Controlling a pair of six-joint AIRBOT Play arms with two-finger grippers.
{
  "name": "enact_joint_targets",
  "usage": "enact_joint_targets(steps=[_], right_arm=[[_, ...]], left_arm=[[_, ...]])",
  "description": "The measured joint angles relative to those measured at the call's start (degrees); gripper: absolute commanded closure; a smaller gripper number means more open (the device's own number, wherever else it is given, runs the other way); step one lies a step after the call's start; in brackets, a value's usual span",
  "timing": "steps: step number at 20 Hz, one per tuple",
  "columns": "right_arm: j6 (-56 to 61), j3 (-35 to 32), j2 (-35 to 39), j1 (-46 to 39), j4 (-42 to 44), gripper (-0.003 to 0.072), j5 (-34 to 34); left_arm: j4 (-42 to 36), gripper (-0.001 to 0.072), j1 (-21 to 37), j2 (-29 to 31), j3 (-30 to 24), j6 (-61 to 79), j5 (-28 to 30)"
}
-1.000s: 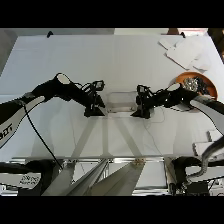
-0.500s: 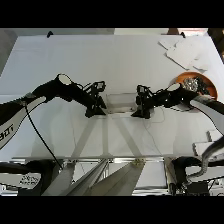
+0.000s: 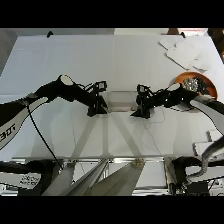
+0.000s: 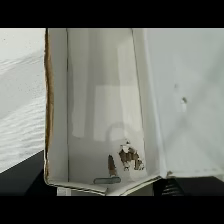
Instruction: Fold the box and place the chain.
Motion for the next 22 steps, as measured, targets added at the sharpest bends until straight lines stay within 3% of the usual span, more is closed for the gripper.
enact_joint_targets(steps=[8, 10, 11, 14, 15, 21, 22], right_arm=[[0.0, 0.02, 0.0, -0.02, -0.04, 0.0168, 0.09], [-0.02, 0.0, 0.0, -0.02, -0.04, 0.0168, 0.07], [-0.02, 0.0, 0.0, -0.02, -0.04, 0.0168, 0.07], [-0.02, 0.02, 0.0, -0.02, -0.07, 0.0168, 0.11], [-0.02, 0.02, 0.0, -0.02, -0.07, 0.0168, 0.11], [-0.07, 0.0, 0.0, -0.02, -0.09, 0.0168, 0.15], [-0.07, 0.0, 0.0, -0.02, -0.07, 0.0168, 0.13]], left_arm=[[-4.42, 0.0683, -0.02, 0.0, -0.02, 0.02, 1.84], [-4.85, 0.0474, -0.15, 0.0, -0.02, 0.02, 1.7], [-5.09, 0.0425, -0.22, -0.02, -0.02, 0.0, 1.77], [-5.22, 0.0393, -0.5, -0.24, -0.02, 0.0, 1.86], [-5.22, 0.03, -0.57, -0.35, -0.02, 0.0, 1.84], [-5.25, 0.0302, -0.66, -0.7, 0.0, 0.0, 1.57], [-5.25, 0.0407, -0.66, -0.7, 0.0, 0.0, 1.55]])
